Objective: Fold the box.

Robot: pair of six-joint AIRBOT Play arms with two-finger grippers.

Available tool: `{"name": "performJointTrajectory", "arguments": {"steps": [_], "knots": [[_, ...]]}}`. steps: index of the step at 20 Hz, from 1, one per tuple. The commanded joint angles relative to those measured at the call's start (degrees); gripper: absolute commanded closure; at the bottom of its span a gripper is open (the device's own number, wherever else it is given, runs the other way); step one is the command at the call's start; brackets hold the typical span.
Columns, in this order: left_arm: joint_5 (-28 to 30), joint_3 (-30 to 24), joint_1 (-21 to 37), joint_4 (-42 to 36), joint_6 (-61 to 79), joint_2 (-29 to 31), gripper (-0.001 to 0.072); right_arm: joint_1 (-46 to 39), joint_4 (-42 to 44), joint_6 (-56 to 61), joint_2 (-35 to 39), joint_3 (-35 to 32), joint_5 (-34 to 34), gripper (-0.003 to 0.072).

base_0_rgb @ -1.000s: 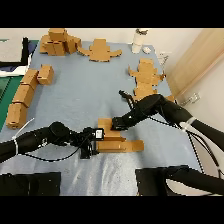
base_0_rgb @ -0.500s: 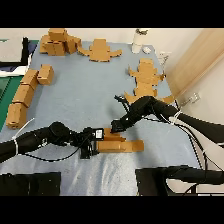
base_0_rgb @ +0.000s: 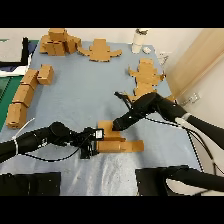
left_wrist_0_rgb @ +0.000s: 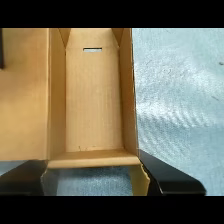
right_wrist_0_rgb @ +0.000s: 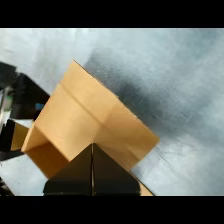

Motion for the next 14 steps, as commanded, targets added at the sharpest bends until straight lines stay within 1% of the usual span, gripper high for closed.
{"name": "performJointTrajectory", "arguments": {"steps": [1, 3, 5, 6, 7, 8, 9, 10, 12, 13, 14], "knots": [[-0.1, 0.0, 0.0, 0.0, -0.1, 0.0, 0.026, 0.1, -9.7, 0.1, 10.7, 0.2, -3.4, 0.0682], [-0.1, 0.0, 0.0, 0.0, -0.1, 0.0, 0.0261, 1.0, -14.1, -0.9, 17.9, -2.4, -7.3, 0.0682], [-0.1, 0.0, 0.0, 0.0, -0.1, 0.0, 0.026, 2.4, -14.1, -6.2, 23.9, -7.3, -12.6, 0.0679], [0.0, 0.0, 0.0, 0.0, -0.1, 0.0, 0.026, 3.3, -14.1, -7.2, 26.2, -10.3, -13.8, 0.0584], [-0.1, 0.0, 0.0, 0.0, -0.1, 0.0, 0.026, 4.0, -15.0, -7.4, 27.8, -13.5, -13.4, 0.0313], [-0.1, 0.0, 0.0, 0.0, -0.1, 0.0, 0.026, 4.5, -16.8, -8.4, 28.5, -16.1, -12.1, 0.0195], [-0.1, 0.0, 0.0, 0.0, -0.1, 0.0, 0.026, 4.7, -19.0, -10.4, 28.6, -18.4, -9.4, 0.0057], [-0.1, 0.0, 0.0, 0.0, -0.1, 0.0, 0.026, 4.7, -20.3, -13.1, 28.5, -20.0, -6.2, 0.002], [-0.1, 0.0, 0.0, 0.0, -0.1, 0.0, 0.0261, 4.7, -20.4, -19.9, 28.4, -21.6, 2.6, 0.0016], [-0.1, 0.0, 0.0, 0.0, -0.1, 0.0, 0.0261, 4.7, -20.4, -24.0, 28.1, -21.7, 6.7, -0.0018], [-0.1, 0.0, 0.0, 0.0, -0.1, 0.0, 0.0261, 4.7, -20.2, -27.0, 27.5, -21.7, 10.0, -0.0018]]}}
